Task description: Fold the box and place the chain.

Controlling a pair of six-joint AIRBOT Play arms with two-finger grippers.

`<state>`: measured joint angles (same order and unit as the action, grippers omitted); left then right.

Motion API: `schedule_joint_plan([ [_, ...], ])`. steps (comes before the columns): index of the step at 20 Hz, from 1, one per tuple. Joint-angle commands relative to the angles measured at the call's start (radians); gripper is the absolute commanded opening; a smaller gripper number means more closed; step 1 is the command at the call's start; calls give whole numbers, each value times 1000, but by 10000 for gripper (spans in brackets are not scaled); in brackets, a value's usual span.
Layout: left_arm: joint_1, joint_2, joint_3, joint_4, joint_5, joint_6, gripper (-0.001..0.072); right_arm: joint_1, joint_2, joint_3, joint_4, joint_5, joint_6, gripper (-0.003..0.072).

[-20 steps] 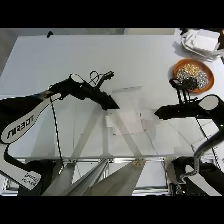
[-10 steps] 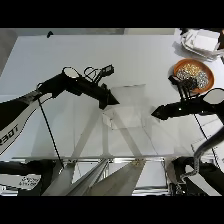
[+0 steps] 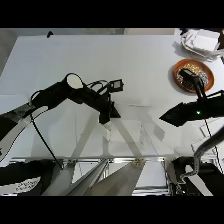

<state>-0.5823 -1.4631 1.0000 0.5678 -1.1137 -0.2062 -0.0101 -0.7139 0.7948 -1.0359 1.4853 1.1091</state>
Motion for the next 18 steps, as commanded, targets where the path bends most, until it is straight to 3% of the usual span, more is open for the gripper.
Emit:
schedule_joint_plan([
  [1,-23,9,-82,-80,124,101,-2,0,125,7,-119,27,19,343],
  [8,-24,-60,-84,-82,264,210,4,0,161,6,-111,21,16,342],
  [18,-24,-170,-84,-253,265,318,4,0,161,-31,-151,15,3,341],
])
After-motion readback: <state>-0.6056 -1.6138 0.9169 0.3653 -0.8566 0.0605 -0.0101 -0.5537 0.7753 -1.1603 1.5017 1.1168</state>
